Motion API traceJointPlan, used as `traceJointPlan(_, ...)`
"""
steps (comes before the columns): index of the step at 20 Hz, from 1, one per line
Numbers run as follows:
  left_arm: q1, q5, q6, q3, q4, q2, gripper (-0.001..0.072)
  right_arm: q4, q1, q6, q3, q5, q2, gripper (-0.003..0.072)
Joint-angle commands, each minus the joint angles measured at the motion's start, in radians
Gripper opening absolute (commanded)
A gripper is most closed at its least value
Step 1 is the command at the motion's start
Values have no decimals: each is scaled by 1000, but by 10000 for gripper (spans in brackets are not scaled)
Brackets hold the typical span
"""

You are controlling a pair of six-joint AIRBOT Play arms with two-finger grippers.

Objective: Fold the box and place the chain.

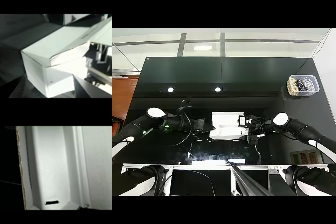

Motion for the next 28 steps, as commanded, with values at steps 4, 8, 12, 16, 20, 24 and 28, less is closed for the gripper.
traceJointPlan(4,-210,74,-484,166,357,-2,617,0,0,0,0,0,-1,433)
traceJointPlan(8,-275,69,-664,239,529,-3,461,0,0,0,0,0,-1,433)
traceJointPlan(12,-285,62,-724,255,559,-4,461,0,0,0,0,0,-1,433)
traceJointPlan(16,-297,65,-750,256,572,-35,461,0,0,0,0,0,-1,433)
traceJointPlan(20,-311,103,-772,256,576,-67,461,0,0,0,0,0,-1,433)
traceJointPlan(24,-315,117,-809,256,593,-67,461,0,0,0,0,0,-1,433)
traceJointPlan(28,-395,64,-989,307,804,-77,461,0,0,0,0,0,-1,433)
